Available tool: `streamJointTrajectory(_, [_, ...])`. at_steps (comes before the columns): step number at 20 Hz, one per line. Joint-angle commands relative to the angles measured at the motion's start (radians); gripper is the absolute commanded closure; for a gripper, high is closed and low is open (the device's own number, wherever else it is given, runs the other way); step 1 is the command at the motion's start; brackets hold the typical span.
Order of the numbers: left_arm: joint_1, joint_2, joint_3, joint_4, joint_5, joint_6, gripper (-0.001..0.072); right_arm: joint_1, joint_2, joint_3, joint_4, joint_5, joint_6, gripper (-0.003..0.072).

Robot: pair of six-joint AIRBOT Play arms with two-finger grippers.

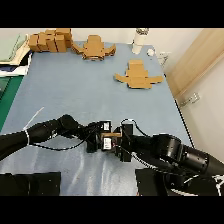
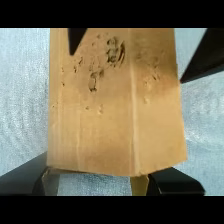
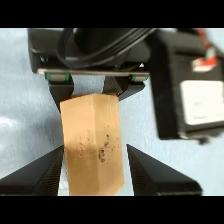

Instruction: Fold the box.

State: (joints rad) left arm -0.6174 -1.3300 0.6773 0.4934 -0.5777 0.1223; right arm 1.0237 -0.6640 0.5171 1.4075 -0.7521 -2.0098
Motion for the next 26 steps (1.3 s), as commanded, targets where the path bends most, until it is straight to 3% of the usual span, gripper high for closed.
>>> streamJointTrajectory(1, [0.0, 0.0, 0.0, 0.0, 0.0, 0.0, 0.0298, -0.002, 0.035, 0.005, 0.027, -0.003, 0.0, 0.0073])
streamJointTrajectory(5, [0.0, 0.0, 0.0, 0.0, 0.0, 0.0, 0.0298, -0.002, 0.0, 0.005, -0.043, 0.014, 0.001, 0.0076])
streamJointTrajectory(26, [0.0, 0.0, 0.0, 0.0, 0.0, 0.0, 0.0298, 0.036, -0.114, 0.005, -0.103, 0.018, -0.003, 0.0125])
